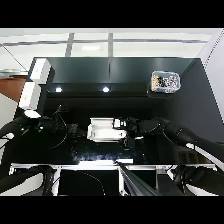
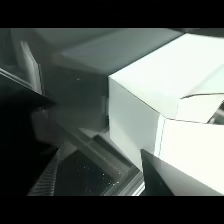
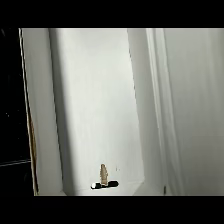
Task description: Fold the box and place the chain.
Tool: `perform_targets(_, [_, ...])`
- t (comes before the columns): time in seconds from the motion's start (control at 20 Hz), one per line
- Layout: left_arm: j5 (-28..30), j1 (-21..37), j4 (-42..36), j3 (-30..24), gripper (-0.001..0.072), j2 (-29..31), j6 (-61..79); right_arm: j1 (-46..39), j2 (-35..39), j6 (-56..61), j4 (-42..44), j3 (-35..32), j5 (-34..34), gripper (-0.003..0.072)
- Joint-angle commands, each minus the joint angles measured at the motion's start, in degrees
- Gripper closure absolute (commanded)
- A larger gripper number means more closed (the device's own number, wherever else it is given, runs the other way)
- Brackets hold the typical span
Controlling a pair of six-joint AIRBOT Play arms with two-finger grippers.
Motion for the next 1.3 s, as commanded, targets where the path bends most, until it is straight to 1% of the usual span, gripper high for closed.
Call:
perform_targets(0.0, [-2.84, -2.95, -0.17, 2.6, 0.0006, 0.11, 0.46, 0.02, 0.02, 0.02, 0.0, -0.02, 0.04, 0.016])
perform_targets(0.1, [-2.93, -3.48, 0.26, 3.43, 0.0007, 1.14, -1.88, 0.02, 0.02, 0.02, 0.0, -0.02, 0.04, 0.016])
perform_targets(0.3, [-2.97, -3.43, 3.72, 4.68, 0.0007, 4.79, -5.66, 0.02, 0.02, 0.02, 0.0, -0.04, 0.04, 0.016])
perform_targets(0.4, [-2.99, -3.54, 3.19, 4.83, 0.0007, 6.05, -6.93, 0.02, 0.02, 0.0, 0.0, -0.04, 0.04, 0.016])
perform_targets(0.5, [-2.67, -5.03, 3.21, 4.83, 0.0008, 6.8, -6.93, 0.02, 0.02, 0.0, 0.0, -0.04, 0.04, 0.016])
perform_targets(0.6, [-1.03, -7.72, 4.57, 4.83, 0.0009, 6.86, -8.22, 0.02, 0.02, 0.0, -0.28, -0.02, 0.04, 0.016])
perform_targets(0.7, [1.95, -9.88, 4.55, 4.83, 0.0008, 6.86, -9.75, 0.02, 0.02, 0.02, -0.83, -0.02, 0.04, 0.016])
perform_targets(0.95, [7.34, -13.2, 4.55, 4.83, 0.0009, 6.86, -12.83, 0.02, 0.02, 0.02, -0.83, -0.02, 0.07, 0.016])
perform_targets(1.25, [9.09, -14.67, 4.72, 4.83, 0.0012, 6.86, -15.65, 0.02, 0.02, 0.04, -0.83, -0.04, 0.09, 0.016])
